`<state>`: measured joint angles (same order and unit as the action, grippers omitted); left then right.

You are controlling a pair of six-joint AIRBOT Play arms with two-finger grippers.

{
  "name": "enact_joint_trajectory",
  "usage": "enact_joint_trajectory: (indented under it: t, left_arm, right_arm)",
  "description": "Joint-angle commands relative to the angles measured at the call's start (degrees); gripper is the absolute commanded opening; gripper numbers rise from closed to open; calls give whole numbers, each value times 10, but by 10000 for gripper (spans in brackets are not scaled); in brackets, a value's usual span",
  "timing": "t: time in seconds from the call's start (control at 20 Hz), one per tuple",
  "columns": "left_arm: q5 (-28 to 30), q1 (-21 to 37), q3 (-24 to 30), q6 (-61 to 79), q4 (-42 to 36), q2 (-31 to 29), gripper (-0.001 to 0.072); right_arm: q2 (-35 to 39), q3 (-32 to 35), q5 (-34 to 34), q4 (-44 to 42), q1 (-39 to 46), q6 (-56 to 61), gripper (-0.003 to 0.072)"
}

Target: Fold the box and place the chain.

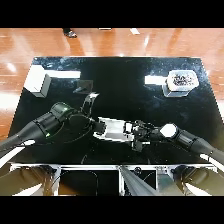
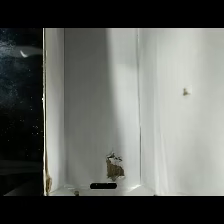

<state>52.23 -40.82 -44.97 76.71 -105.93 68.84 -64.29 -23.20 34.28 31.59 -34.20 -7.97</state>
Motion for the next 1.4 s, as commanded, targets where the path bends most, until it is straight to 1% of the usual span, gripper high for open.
enact_joint_trajectory:
  t: [0.0,0.15,0.2,0.35,0.5,0.6,0.65,0.75,0.8,0.85,0.95,1.0,1.1,1.35]
  left_arm:
    - [-12,-18,-2,-24,6,4,594]
    - [-2,-38,-13,-94,47,4,572]
    - [10,-43,-18,-119,59,5,534]
    - [27,-63,-40,-164,79,14,525]
    - [61,-83,-61,-187,99,35,524]
    - [62,-93,-64,-192,100,51,516]
    - [61,-97,-64,-196,100,58,482]
    - [61,-101,-64,-202,109,65,480]
    - [61,-103,-65,-202,115,65,461]
    - [63,-103,-65,-203,120,65,423]
    - [75,-103,-65,-207,130,65,412]
    - [82,-103,-65,-209,136,65,357]
    - [87,-103,-65,-209,136,65,295]
    - [86,-103,-65,-226,140,65,287]
  right_arm:
    - [0,0,0,0,0,0,607]
    - [0,0,0,0,0,0,608]
    - [0,0,0,0,0,0,608]
    - [0,0,0,0,0,0,607]
    - [0,0,0,0,0,0,608]
    - [0,0,0,0,0,0,607]
    - [0,0,0,0,0,0,608]
    - [0,0,0,0,0,0,608]
    - [0,0,0,0,0,0,608]
    - [0,0,0,0,0,0,607]
    - [0,0,0,0,0,0,608]
    - [0,0,0,0,0,0,608]
    - [0,0,0,0,0,0,608]
    - [0,0,0,0,0,0,608]
